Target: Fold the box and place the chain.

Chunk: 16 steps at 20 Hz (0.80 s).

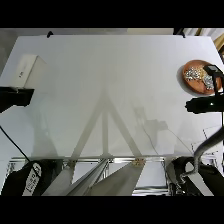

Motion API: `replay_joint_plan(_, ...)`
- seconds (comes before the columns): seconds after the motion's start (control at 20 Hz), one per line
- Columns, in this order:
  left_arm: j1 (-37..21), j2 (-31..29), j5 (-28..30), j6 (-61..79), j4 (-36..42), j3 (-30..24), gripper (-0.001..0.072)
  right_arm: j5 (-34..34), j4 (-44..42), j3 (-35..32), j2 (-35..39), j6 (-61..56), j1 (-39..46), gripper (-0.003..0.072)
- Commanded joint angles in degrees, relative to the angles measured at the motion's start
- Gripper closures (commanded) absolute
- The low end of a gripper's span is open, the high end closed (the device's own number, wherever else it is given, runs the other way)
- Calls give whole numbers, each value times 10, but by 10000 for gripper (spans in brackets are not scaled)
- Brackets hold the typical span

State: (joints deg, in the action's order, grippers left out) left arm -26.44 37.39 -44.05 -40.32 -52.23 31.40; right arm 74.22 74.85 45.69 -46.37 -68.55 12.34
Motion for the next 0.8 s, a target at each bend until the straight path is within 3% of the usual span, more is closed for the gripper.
replay_joint_plan(0.0, -73, 8, -11, -52, -44, -17, 705, -5, -3, 1, 0, 0, 0, 673)
replay_joint_plan(0.3, -78, 50, 3, -167, -183, -69, 704, -9, -3, 1, 0, 0, 0, 673)
replay_joint_plan(0.75, -78, 68, 8, -169, -193, -92, 696, -12, -3, 1, 0, 0, 0, 673)
